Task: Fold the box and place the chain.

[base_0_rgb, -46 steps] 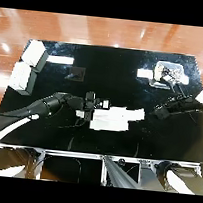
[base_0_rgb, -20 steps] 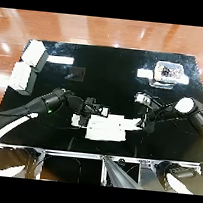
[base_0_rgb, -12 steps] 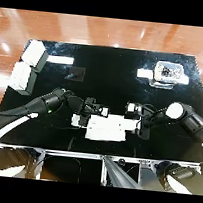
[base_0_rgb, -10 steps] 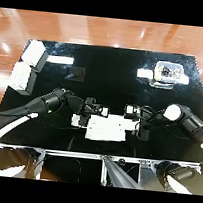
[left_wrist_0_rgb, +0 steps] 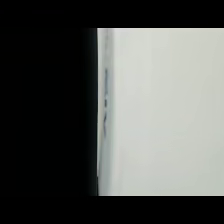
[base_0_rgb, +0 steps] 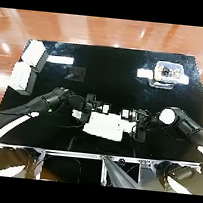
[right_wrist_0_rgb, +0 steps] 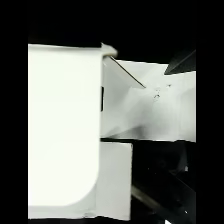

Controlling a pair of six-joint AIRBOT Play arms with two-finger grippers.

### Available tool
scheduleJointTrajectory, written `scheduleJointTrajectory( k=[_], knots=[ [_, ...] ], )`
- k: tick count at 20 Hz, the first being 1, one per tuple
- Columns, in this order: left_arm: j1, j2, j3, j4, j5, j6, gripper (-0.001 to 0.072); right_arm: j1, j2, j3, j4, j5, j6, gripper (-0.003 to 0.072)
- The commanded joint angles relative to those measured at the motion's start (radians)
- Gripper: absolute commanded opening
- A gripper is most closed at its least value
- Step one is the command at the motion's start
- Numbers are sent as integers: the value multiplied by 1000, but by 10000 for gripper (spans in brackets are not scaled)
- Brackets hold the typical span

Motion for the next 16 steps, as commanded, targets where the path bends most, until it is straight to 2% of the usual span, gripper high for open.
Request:
scheduleJointTrajectory(
  k=[1,5,11,16],
  knots=[
    [39,-4,10,-15,-3,-5,28,3,0,-1,-7,-19,0,711],
    [78,-4,9,-15,57,-27,27,3,0,-1,-2,-37,0,712],
    [77,-5,9,-34,55,-27,27,6,-49,-1,120,-111,-111,711],
    [77,-10,9,-34,56,-27,28,62,-81,-2,130,-132,-214,711]
  ],
)
